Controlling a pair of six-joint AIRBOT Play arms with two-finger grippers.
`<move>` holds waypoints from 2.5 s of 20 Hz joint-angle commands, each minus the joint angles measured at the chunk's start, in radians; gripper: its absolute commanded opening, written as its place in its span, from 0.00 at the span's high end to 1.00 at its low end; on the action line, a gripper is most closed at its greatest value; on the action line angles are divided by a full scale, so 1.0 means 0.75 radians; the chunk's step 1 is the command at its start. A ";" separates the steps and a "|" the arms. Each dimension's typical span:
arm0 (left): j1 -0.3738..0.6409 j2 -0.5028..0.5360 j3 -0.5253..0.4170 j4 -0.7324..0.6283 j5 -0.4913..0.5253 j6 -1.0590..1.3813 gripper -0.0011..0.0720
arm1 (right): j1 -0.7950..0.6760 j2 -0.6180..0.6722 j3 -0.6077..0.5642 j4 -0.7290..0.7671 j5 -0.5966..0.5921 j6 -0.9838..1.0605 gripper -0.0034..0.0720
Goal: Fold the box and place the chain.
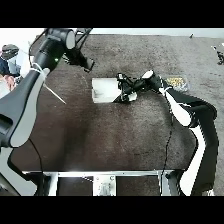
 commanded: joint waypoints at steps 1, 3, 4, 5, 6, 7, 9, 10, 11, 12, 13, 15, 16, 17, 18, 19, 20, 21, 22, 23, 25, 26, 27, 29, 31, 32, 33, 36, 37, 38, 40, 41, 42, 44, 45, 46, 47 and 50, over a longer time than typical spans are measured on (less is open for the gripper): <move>0.180 0.008 -0.129 -0.500 0.205 0.509 0.02 | 0.001 -0.001 -0.001 0.001 0.001 0.001 0.50; 0.304 0.006 -0.242 -0.920 0.266 0.965 0.02 | 0.001 -0.001 -0.001 0.001 0.001 0.001 0.50; 0.358 0.005 -0.305 -1.104 0.267 1.199 0.02 | 0.001 -0.001 -0.001 0.001 0.001 0.001 0.50; 0.397 0.005 -0.365 -1.238 0.261 1.378 0.02 | 0.001 -0.001 -0.001 0.001 0.000 0.001 0.50; 0.428 0.001 -0.428 -1.352 0.259 1.519 0.02 | 0.001 -0.001 -0.001 0.001 0.001 0.001 0.50; 0.446 -0.011 -0.476 -1.438 0.244 1.629 0.02 | 0.001 -0.001 -0.001 0.001 0.001 0.001 0.50; 0.447 -0.068 -0.515 -1.476 0.186 1.765 0.02 | 0.001 -0.001 -0.001 0.001 0.001 0.001 0.50; 0.442 -0.109 -0.515 -1.471 0.160 1.811 0.00 | 0.001 -0.001 -0.001 0.001 0.000 0.001 0.50; 0.443 -0.146 -0.516 -1.463 0.122 1.867 0.00 | 0.001 -0.001 -0.001 0.001 0.001 0.001 0.50; 0.443 -0.174 -0.516 -1.453 0.093 1.921 0.00 | 0.001 -0.001 -0.001 0.001 0.001 0.001 0.50; 0.443 -0.201 -0.517 -1.432 0.085 1.960 0.00 | 0.001 -0.001 -0.001 0.001 0.000 0.001 0.50; 0.442 -0.247 -0.516 -1.403 0.070 2.071 0.00 | 0.001 -0.001 -0.001 0.001 0.001 0.001 0.50; 0.442 -0.271 -0.516 -1.405 0.053 2.149 0.00 | 0.001 -0.001 -0.001 0.001 0.000 0.001 0.50; 0.441 -0.290 -0.516 -1.405 0.037 2.200 0.00 | 0.001 -0.001 -0.001 0.001 0.001 0.001 0.50; 0.441 -0.308 -0.516 -1.409 0.006 2.230 0.00 | 0.001 -0.001 -0.001 0.001 0.001 0.001 0.50; 0.441 -0.321 -0.516 -1.416 -0.030 2.256 0.00 | 0.001 -0.001 -0.001 0.001 0.000 0.001 0.50; 0.440 -0.330 -0.516 -1.422 -0.059 2.282 0.00 | 0.001 -0.001 -0.001 0.001 0.001 0.001 0.50; 0.440 -0.338 -0.516 -1.435 -0.075 2.307 0.00 | 0.001 -0.001 -0.001 0.001 0.000 0.001 0.50; 0.441 -0.343 -0.516 -1.439 -0.086 2.324 0.00 | 0.001 -0.001 -0.001 0.001 0.001 0.001 0.50; 0.440 -0.343 -0.516 -1.439 -0.095 2.331 0.00 | 0.001 -0.001 -0.001 0.001 0.001 0.001 0.50; 0.440 -0.343 -0.516 -1.447 -0.125 2.343 0.00 | 0.001 -0.001 -0.001 0.001 0.001 0.001 0.50; 0.438 -0.344 -0.516 -1.449 -0.125 2.346 0.00 | 0.001 -0.001 -0.001 0.001 0.000 0.001 0.50; 0.436 -0.344 -0.516 -1.455 -0.128 2.354 0.00 | 0.001 -0.001 -0.001 0.001 0.001 0.001 0.50; 0.424 -0.344 -0.516 -1.481 -0.129 2.398 0.00 | 0.001 -0.001 -0.001 0.001 0.000 0.001 0.50; 0.408 -0.344 -0.516 -1.480 -0.126 2.420 0.00 | 0.001 -0.001 -0.001 0.001 0.000 0.001 0.50; 0.404 -0.344 -0.516 -1.475 -0.126 2.422 0.00 | 0.001 -0.001 -0.001 0.001 0.000 0.001 0.50; 0.402 -0.344 -0.516 -1.476 -0.124 2.421 0.00 | 0.001 -0.001 -0.001 0.001 0.001 0.001 0.50; 0.402 -0.344 -0.516 -1.478 -0.125 2.421 0.00 | 0.001 -0.001 -0.001 0.001 0.001 0.001 0.50; 0.402 -0.344 -0.516 -1.481 -0.124 2.421 0.00 | 0.001 -0.001 -0.001 0.001 0.001 0.001 0.50; 0.402 -0.344 -0.516 -1.481 -0.124 2.421 0.00 | 0.001 -0.001 -0.001 0.001 0.001 0.001 0.50; 0.402 -0.356 -0.516 -1.513 -0.142 2.421 0.00 | 0.001 -0.001 -0.001 0.001 0.001 0.001 0.50; 0.401 -0.370 -0.516 -1.525 -0.150 2.422 0.00 | 0.001 -0.001 -0.001 0.001 0.001 0.001 0.50; 0.396 -0.384 -0.516 -1.523 -0.139 2.422 0.00 | 0.001 -0.001 -0.001 0.001 0.001 0.001 0.50; 0.390 -0.399 -0.516 -1.530 -0.113 2.422 0.00 | 0.001 -0.001 -0.001 0.001 0.001 0.001 0.50; 0.380 -0.402 -0.516 -1.536 -0.105 2.422 0.00 | 0.001 -0.001 -0.001 0.001 0.000 0.001 0.50; 0.368 -0.407 -0.516 -1.536 -0.097 2.422 0.00 | 0.001 -0.001 -0.001 0.001 0.001 0.001 0.50; 0.358 -0.409 -0.516 -1.524 -0.072 2.422 0.00 | 0.001 -0.001 -0.001 0.001 0.000 0.001 0.50; 0.355 -0.409 -0.516 -1.514 0.004 2.422 0.00 | 0.001 -0.001 -0.001 0.001 0.001 0.001 0.50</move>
